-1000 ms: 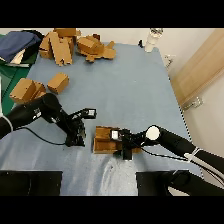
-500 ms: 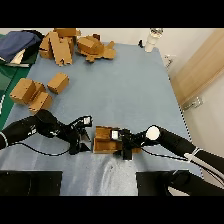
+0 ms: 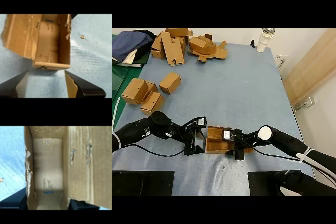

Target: Fold the box.

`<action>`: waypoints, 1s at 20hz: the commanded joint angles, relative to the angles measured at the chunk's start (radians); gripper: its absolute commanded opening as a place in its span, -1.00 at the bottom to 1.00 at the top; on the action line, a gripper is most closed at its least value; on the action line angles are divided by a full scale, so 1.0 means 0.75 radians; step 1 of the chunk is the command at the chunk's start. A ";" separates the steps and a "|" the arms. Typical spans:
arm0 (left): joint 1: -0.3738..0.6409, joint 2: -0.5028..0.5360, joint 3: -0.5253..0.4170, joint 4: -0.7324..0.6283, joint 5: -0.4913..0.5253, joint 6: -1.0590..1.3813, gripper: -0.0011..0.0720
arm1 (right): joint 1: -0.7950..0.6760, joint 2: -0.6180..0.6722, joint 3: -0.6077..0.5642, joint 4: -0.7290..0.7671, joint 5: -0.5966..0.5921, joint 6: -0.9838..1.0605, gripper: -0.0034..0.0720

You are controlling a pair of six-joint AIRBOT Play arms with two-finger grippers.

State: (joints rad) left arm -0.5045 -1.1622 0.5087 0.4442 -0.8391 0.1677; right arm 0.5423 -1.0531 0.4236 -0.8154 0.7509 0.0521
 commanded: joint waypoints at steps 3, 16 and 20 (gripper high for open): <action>-0.118 0.001 0.006 -0.004 0.113 0.001 0.94 | 0.000 0.000 0.001 0.000 0.000 0.000 0.36; -0.210 0.000 0.005 0.049 0.200 0.001 0.94 | 0.000 0.000 0.001 0.000 0.000 0.000 0.36; -0.209 -0.013 -0.001 0.112 0.202 0.001 0.94 | 0.000 0.000 0.001 0.000 0.000 0.000 0.36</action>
